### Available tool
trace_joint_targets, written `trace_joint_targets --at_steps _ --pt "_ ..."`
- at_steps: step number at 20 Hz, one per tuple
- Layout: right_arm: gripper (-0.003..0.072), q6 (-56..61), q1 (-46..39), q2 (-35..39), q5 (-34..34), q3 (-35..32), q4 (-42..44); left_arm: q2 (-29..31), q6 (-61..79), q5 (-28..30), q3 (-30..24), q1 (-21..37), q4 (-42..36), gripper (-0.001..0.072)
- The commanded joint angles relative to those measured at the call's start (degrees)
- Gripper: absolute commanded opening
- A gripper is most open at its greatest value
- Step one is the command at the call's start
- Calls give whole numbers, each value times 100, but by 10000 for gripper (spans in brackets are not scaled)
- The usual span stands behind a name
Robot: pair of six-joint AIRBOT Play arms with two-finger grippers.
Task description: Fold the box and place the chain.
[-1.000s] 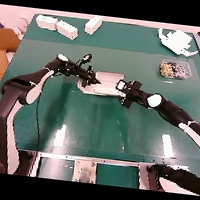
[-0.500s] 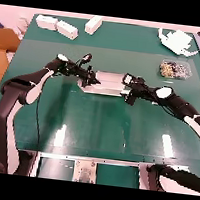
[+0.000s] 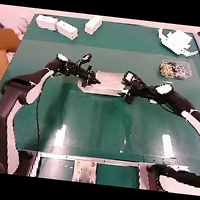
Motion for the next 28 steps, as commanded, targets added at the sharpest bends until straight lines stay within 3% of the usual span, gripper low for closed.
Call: trace_joint_targets --at_steps 1,8,17,28 --pt "606 -208 -144 -87 59 149 125 0 2 -11 0 0 4 21" --pt "606 -308 -201 -592 1084 619 306 0 2 -11 0 0 4 21" --pt "606 -326 -455 -785 1569 992 264 0 2 -13 0 0 4 21" --pt "607 306 -457 -629 1657 997 -509 0 2 -24 0 0 4 21"
